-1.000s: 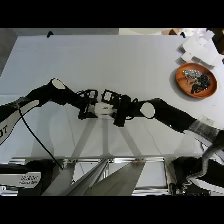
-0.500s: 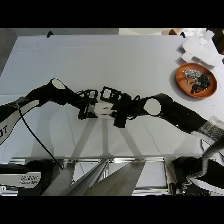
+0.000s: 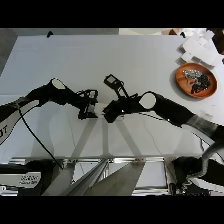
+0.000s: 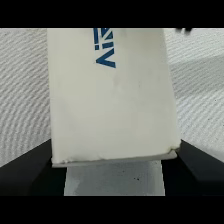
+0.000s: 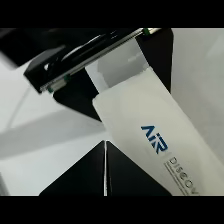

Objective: Fold the box and place the chain.

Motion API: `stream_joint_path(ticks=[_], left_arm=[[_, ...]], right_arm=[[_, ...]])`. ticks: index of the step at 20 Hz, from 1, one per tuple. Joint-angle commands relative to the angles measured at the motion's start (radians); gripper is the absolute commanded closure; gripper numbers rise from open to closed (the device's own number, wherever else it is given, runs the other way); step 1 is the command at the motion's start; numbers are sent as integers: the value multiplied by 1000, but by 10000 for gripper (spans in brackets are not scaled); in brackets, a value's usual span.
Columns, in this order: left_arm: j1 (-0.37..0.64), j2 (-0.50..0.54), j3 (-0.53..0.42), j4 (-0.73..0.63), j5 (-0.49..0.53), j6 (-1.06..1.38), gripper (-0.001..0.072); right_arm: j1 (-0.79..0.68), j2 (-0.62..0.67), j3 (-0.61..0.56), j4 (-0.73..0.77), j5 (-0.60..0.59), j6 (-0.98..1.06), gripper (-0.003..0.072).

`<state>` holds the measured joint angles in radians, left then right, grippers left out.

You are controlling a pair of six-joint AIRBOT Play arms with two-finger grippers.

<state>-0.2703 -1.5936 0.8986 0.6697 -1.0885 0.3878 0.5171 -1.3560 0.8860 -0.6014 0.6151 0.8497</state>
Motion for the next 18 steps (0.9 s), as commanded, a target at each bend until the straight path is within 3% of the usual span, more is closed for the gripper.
stream_joint_path(ticks=[1, 12, 18], left_arm=[[1, 0, 1, 0, 0, 0, 374], [1, 0, 1, 0, 0, 0, 374], [1, 0, 1, 0, 0, 0, 374]], right_arm=[[-12, -89, 0, 213, -1, 14, 677], [-11, -117, -3, 132, 18, 14, 676], [-53, -8, -3, 138, 27, 19, 675]])
